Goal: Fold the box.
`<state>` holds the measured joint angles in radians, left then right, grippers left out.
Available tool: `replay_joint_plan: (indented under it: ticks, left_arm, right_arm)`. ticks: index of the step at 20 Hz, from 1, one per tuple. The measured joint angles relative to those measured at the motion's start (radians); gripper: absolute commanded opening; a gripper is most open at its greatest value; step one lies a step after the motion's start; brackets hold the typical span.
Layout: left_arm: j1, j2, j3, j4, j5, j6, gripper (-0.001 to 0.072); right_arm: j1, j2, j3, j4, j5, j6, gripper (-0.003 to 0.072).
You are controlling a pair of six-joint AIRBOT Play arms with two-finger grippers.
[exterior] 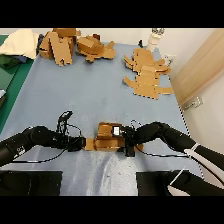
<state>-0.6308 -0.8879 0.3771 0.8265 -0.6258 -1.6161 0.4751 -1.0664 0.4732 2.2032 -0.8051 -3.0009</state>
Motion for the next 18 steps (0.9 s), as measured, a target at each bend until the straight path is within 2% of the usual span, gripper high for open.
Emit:
replay_joint_plan:
  ticks: [5,11,18]
  left_arm:
    - [-0.01,0.0,0.0,-0.037,0.031,0.013,0.0013]
    - [-0.011,0.0,0.0,-0.206,0.048,0.106,0.0013]
    - [-0.011,0.0,0.005,-0.267,0.045,0.153,0.0015]
  right_arm:
    - [0.0,0.0,0.0,0.0,0.0,0.0,0.0524]
    - [0.0,0.0,0.0,0.0,0.0,0.0,0.0524]
    - [0.0,0.0,0.0,0.0,0.0,-0.001,0.0524]
